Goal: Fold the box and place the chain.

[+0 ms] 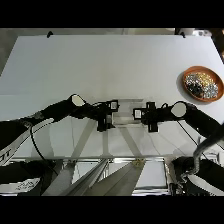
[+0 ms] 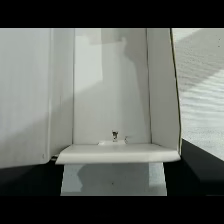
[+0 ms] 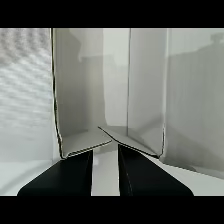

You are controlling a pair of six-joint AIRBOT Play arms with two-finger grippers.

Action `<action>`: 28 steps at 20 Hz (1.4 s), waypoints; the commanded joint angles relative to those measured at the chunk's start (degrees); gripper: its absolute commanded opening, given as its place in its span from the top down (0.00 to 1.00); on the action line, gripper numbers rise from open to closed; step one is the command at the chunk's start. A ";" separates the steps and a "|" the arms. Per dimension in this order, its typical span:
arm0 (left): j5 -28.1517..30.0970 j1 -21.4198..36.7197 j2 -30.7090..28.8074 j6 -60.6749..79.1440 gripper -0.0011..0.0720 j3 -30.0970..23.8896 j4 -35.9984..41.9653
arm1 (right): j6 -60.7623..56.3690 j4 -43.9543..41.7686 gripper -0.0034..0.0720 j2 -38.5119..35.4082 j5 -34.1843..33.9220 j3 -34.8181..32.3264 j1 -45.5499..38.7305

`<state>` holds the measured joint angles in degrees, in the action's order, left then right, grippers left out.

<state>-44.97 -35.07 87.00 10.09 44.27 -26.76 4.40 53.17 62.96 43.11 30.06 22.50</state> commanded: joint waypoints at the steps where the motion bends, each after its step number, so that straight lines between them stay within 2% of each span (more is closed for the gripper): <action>1: 0.17 -0.04 0.04 -0.07 0.44 0.00 0.20 | -0.09 -2.62 0.85 0.02 1.44 0.07 0.42; 2: 0.17 -0.04 0.04 -0.04 0.44 0.00 0.20 | -0.09 -2.60 0.93 0.02 1.95 0.07 0.42; 8: 0.15 -0.04 0.02 -0.04 0.44 0.00 0.20 | -0.11 0.11 0.92 0.02 1.42 0.07 0.33; 9: 0.17 -0.04 0.02 -0.07 0.44 0.00 0.20 | -0.11 0.46 0.92 0.02 1.20 0.07 0.35; 11: 0.15 -0.04 0.02 -0.07 0.44 0.00 0.22 | -0.11 0.35 0.77 0.02 1.29 0.07 0.35; 15: 0.09 -0.07 0.02 -0.07 0.44 0.00 0.22 | -0.09 -2.47 0.77 -0.85 0.55 0.07 0.35; 19: 0.07 -0.04 0.02 -0.04 0.44 0.00 0.22 | -1.62 -2.64 0.80 -8.72 3.32 0.07 -1.44; 22: 0.11 -0.04 0.02 -0.07 0.44 0.00 0.22 | -13.75 -2.54 0.82 -15.47 9.60 0.04 -6.73; 23: 0.09 -0.04 0.02 -0.07 0.44 0.00 0.22 | -20.68 -2.38 0.85 -17.05 12.20 0.04 -9.55; 24: 0.15 -0.04 0.02 -0.07 0.44 0.00 0.22 | -28.09 -1.70 0.93 -18.01 14.43 0.04 -12.33; 28: 0.02 -0.04 0.02 -0.04 0.44 0.00 0.22 | -60.24 1.68 0.93 -18.91 20.55 0.04 -23.61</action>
<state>-44.84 -35.11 87.07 10.00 44.27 -26.52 -31.53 52.95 45.54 57.71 30.09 5.96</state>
